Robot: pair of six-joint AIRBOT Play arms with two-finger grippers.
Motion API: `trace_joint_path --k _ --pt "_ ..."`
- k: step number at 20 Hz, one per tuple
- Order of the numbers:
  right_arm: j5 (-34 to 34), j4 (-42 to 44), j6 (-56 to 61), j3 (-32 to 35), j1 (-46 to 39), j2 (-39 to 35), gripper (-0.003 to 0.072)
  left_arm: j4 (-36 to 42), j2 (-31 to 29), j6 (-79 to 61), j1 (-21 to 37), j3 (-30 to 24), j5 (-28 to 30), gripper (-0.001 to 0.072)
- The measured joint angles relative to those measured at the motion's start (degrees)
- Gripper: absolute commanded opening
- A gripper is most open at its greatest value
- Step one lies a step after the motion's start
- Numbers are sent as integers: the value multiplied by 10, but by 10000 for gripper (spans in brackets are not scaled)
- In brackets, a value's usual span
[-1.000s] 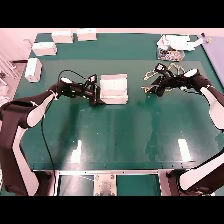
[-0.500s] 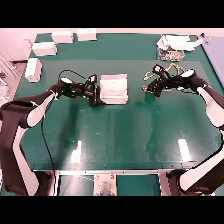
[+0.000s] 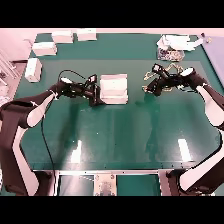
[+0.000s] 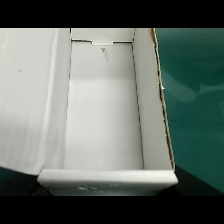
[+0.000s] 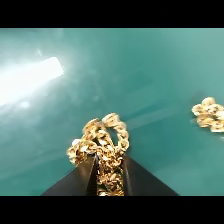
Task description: Fold the box and place the chain.
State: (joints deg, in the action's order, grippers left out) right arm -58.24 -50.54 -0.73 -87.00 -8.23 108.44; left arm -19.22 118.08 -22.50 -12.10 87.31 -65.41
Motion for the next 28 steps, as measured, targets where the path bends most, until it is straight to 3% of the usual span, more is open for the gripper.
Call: trace_joint_path --k 16,28 --pt "-115 67 57 -7 14 -130 5 0 0 0 0 0 0 447" --pt "-122 86 126 -7 177 -282 5 0 0 0 0 0 0 447"
